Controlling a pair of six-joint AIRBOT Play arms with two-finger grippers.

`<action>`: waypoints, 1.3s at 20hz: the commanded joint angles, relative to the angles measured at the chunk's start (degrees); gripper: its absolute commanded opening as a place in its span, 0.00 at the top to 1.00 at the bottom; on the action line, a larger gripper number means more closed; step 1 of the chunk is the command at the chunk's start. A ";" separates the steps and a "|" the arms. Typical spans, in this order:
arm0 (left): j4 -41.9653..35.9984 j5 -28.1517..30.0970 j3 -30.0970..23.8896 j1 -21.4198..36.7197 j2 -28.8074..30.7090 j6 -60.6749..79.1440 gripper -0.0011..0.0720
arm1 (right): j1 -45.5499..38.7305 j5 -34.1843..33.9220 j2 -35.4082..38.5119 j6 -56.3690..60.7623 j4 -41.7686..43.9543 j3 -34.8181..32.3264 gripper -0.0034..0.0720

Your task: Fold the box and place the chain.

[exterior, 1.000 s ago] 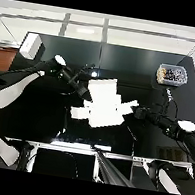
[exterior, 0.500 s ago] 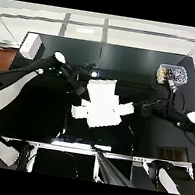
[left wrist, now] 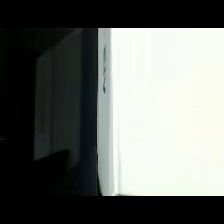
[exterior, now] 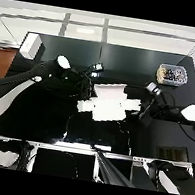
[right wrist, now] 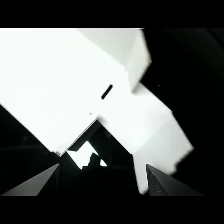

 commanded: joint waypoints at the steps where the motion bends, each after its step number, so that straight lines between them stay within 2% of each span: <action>1: 1.07 2.36 -0.35 -1.29 -0.83 6.60 0.95 | 6.51 -2.97 -0.17 -3.17 -8.28 -2.43 0.15; 5: 6.29 3.48 -0.39 -4.00 -0.87 12.04 0.95 | 9.53 -4.31 -0.17 -5.20 -8.98 -4.28 0.15; 8: 6.99 3.85 -0.39 -4.28 -0.87 12.00 0.95 | 12.04 -4.57 -0.28 -8.63 -8.55 -5.86 0.15; 12: 6.97 3.82 -0.39 -4.28 -0.87 11.96 0.95 | 17.16 -11.58 -0.28 -10.36 -7.98 -9.07 0.15; 14: 6.97 3.82 -0.39 -4.28 -0.87 11.93 0.95 | 18.84 -14.71 -0.72 -11.26 -4.15 -10.25 0.15; 21: 6.93 3.67 -0.39 -4.28 -0.87 11.58 0.95 | 20.59 -18.99 -4.09 -16.04 1.55 -9.92 0.15; 26: 6.78 0.44 -0.39 -4.28 -0.87 11.28 0.95 | 17.90 -19.65 -4.31 -16.98 3.15 -5.86 0.15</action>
